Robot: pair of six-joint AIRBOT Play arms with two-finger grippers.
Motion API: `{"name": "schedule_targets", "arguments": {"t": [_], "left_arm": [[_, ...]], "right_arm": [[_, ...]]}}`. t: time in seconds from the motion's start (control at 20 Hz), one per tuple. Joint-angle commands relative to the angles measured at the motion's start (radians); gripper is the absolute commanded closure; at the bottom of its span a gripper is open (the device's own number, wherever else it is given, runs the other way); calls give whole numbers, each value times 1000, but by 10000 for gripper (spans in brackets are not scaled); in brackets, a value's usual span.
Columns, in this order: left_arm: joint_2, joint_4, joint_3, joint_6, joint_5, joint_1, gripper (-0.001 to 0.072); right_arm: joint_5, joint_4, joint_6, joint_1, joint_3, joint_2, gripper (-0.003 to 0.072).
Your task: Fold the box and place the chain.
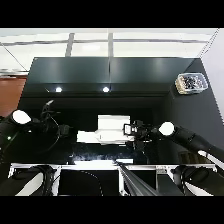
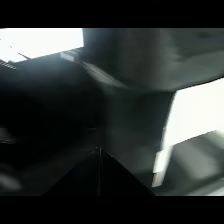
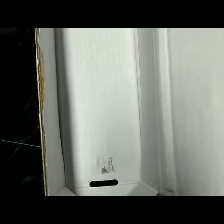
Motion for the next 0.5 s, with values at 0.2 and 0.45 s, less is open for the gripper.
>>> {"name": "schedule_targets", "arguments": {"t": [0.2, 0.45], "left_arm": [[-166, -377, -64, 81, 24, 9, 687], [-247, -428, -64, 176, 23, -19, 688]], "right_arm": [[0, 0, 0, 1, 0, 0, 644], [0, 0, 0, 1, 0, 0, 644]]}}
